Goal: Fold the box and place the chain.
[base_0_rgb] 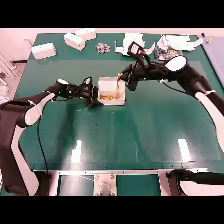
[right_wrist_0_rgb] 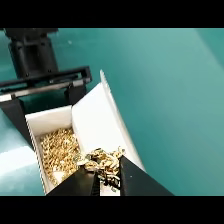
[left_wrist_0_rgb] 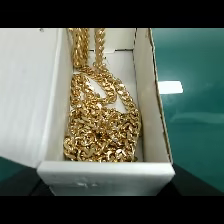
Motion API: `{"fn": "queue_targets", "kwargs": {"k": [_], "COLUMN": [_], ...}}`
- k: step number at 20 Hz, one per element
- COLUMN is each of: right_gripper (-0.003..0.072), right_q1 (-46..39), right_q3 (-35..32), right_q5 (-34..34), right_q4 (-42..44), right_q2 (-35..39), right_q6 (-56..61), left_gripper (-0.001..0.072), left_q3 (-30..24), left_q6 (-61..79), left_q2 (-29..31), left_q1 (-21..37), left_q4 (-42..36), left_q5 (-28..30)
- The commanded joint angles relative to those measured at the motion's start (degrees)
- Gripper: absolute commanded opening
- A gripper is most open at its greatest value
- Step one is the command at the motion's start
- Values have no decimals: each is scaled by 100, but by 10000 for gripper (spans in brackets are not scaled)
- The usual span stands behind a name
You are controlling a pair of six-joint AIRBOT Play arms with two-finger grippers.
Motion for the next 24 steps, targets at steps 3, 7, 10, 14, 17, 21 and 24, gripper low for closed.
{"fn": "queue_targets", "kwargs": {"k": [3,7,10,14,17,21,24], "right_gripper": [429,429,429,429,420,407,410], "right_q1": [-2,-7,-7,-9,-7,4,39], "right_q3": [-9,44,315,791,791,791,789], "right_q5": [107,-192,-282,-861,-1840,-1591,-879], "right_q4": [-72,-72,-66,-46,-26,-28,-33], "right_q2": [-501,-483,-481,-483,-614,-1073,-1257], "right_q6": [52,50,50,50,50,-114,-214], "left_gripper": [469,469,469,469,469,469,469], "left_q3": [4,4,4,4,4,4,4], "left_q6": [0,0,0,0,0,0,0], "left_q2": [4,4,4,4,4,4,4], "left_q1": [0,0,0,0,0,0,0], "left_q4": [2,2,2,2,2,2,2], "left_q5": [0,0,0,0,0,0,0]}}
